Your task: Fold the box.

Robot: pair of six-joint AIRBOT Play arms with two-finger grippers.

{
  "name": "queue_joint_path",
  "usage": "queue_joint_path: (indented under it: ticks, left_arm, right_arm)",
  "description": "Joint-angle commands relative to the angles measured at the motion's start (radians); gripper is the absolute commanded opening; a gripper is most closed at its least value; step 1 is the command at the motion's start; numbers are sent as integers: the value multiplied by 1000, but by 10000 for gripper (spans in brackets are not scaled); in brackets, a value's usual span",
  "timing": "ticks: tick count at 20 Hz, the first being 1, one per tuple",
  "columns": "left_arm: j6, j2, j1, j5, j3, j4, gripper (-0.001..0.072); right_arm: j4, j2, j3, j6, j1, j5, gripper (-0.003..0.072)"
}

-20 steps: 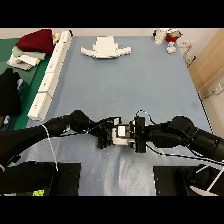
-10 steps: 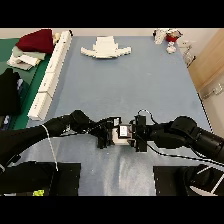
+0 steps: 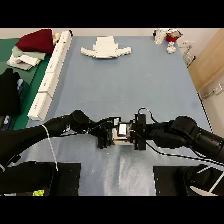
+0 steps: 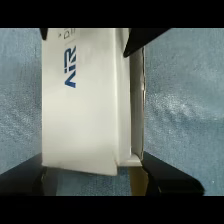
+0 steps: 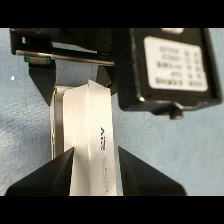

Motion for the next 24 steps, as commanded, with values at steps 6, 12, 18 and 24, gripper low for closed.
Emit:
queue_joint_path:
  ticks: [6, 12, 18, 24]
  left_arm:
    - [1, -1, 0, 0, 1, 1, 470]
    - [1, -1, 0, 0, 1, 1, 471]
    - [1, -1, 0, 0, 1, 1, 471]
    - [1, -1, 0, 0, 1, 1, 471]
  right_arm:
    - [93, -42, 0, 4, 0, -40, 286]
    - [121, -43, 0, 4, 0, -92, 298]
    - [167, -8, 10, 25, 0, -88, 403]
    - [520, 150, -83, 181, -41, 130, 151]
